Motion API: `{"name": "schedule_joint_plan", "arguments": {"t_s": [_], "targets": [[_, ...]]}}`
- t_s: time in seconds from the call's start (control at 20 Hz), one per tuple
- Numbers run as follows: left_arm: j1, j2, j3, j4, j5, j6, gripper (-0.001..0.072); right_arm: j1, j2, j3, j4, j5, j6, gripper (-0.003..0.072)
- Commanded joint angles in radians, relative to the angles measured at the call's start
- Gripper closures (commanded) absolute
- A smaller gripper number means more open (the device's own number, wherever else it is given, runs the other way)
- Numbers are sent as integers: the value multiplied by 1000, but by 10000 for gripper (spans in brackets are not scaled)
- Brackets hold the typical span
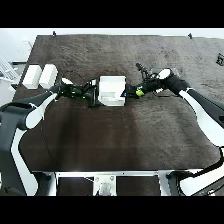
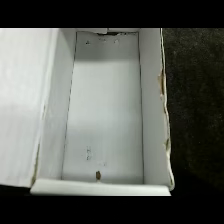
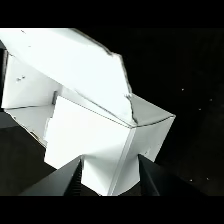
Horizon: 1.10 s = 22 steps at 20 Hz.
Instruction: Fold the box and place the chain.
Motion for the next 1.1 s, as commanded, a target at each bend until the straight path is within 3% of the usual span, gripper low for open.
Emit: {"name": "schedule_joint_plan", "arguments": {"t_s": [0.0,0.2,0.85,1.05], "targets": [[0,0,0,0,0,0,131,55,1,62,-203,25,148,267],[0,0,0,0,-1,-2,131,96,0,114,-354,27,288,267],[0,0,0,0,-2,-2,131,132,-19,126,-369,21,408,242],[0,0,0,0,-2,-3,130,175,-35,164,-485,19,513,276]]}}
